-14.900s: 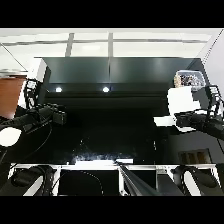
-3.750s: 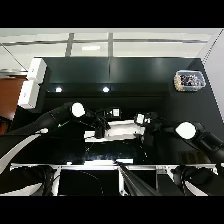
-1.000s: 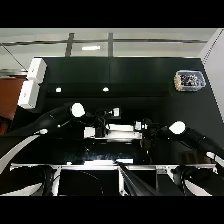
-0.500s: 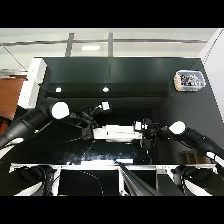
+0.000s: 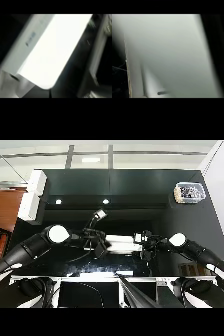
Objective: Fold the box and place the chain.
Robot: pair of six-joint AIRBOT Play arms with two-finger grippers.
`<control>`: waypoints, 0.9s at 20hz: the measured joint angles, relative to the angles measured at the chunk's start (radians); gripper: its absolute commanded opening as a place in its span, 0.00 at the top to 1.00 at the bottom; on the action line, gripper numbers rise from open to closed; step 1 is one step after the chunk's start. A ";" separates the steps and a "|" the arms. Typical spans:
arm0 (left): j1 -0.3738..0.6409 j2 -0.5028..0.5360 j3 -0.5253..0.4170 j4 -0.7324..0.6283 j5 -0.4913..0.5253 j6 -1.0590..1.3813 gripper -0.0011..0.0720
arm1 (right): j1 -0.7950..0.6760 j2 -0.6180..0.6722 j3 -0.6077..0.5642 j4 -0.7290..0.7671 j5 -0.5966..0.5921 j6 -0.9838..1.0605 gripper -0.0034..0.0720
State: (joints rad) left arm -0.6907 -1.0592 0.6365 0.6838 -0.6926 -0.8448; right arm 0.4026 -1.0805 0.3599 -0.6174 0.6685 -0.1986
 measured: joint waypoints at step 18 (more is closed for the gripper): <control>-0.041 -0.177 -0.018 -0.055 0.328 0.045 0.95 | 0.000 -0.001 0.000 0.000 0.000 0.000 0.24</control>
